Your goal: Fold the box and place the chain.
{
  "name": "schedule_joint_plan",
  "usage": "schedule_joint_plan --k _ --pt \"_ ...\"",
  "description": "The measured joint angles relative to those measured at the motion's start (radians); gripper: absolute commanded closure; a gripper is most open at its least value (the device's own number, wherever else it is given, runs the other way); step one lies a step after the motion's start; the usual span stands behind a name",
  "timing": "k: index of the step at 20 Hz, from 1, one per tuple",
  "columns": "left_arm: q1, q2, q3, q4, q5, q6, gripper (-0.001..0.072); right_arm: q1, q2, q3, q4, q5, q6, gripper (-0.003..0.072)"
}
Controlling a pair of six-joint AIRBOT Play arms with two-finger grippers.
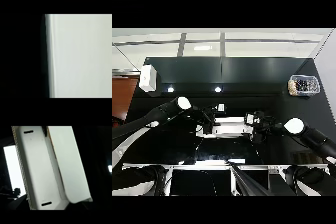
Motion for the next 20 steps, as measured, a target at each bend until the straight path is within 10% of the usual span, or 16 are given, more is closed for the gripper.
schedule_joint_plan --k 20 --pt "0.000 0.000 0.000 -0.002 0.001 -0.001 0.0684 -0.020 -0.199 -0.001 0.052 0.035 -0.190 -0.0006"
